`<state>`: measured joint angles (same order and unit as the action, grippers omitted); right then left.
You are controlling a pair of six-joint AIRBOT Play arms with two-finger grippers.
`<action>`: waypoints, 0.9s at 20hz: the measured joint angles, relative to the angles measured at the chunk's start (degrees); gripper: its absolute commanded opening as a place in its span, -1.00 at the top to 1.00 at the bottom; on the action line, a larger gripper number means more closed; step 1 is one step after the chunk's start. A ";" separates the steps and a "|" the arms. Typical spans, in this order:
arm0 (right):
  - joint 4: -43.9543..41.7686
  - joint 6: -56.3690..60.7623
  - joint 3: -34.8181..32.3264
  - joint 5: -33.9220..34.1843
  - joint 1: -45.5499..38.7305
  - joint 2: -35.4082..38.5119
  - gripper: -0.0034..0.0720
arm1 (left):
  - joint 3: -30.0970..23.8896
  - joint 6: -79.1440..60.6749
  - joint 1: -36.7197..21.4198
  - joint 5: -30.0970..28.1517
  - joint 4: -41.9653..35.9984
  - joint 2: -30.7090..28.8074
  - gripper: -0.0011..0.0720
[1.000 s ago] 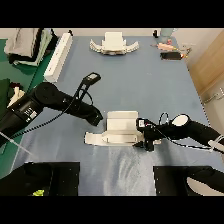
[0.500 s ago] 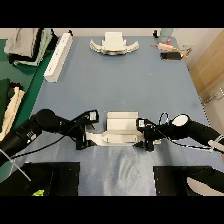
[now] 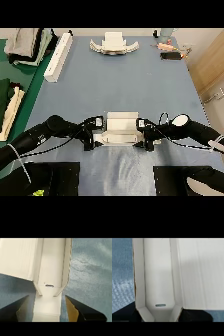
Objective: Fold the box.
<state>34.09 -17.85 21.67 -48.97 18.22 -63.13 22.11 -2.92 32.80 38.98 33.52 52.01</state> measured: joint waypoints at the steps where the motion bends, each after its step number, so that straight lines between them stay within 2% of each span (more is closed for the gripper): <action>1: 0.00 0.00 0.00 -0.02 0.00 0.00 -0.43 | 0.00 -0.26 0.68 -0.09 -0.83 0.44 -0.25; 4: 0.00 0.00 0.00 -0.02 0.00 0.00 -0.43 | 0.00 -1.40 2.40 -1.03 -2.16 1.99 -0.23; 5: 0.02 0.00 -0.02 -0.02 0.00 0.02 -0.43 | 0.00 -1.68 2.78 -1.55 -2.34 2.60 0.20; 6: 0.00 0.00 0.00 -0.02 0.00 0.02 -0.43 | 0.02 -1.95 3.06 -1.88 -2.51 3.06 0.34; 11: 0.00 0.00 0.00 -0.02 0.00 0.02 -0.43 | 0.35 -2.47 5.40 -3.76 -3.32 4.22 0.34; 12: 0.00 0.00 -0.02 -0.02 0.00 0.02 -0.43 | 0.37 -2.51 5.90 -4.59 -3.39 4.28 0.43; 13: 0.00 0.00 0.00 -0.02 0.00 0.02 -0.43 | 0.39 -2.58 6.32 -5.14 -3.48 4.35 0.69; 18: 0.00 0.02 0.00 -0.02 0.00 0.02 -0.43 | 0.48 -3.58 7.61 -7.19 -4.26 4.46 0.68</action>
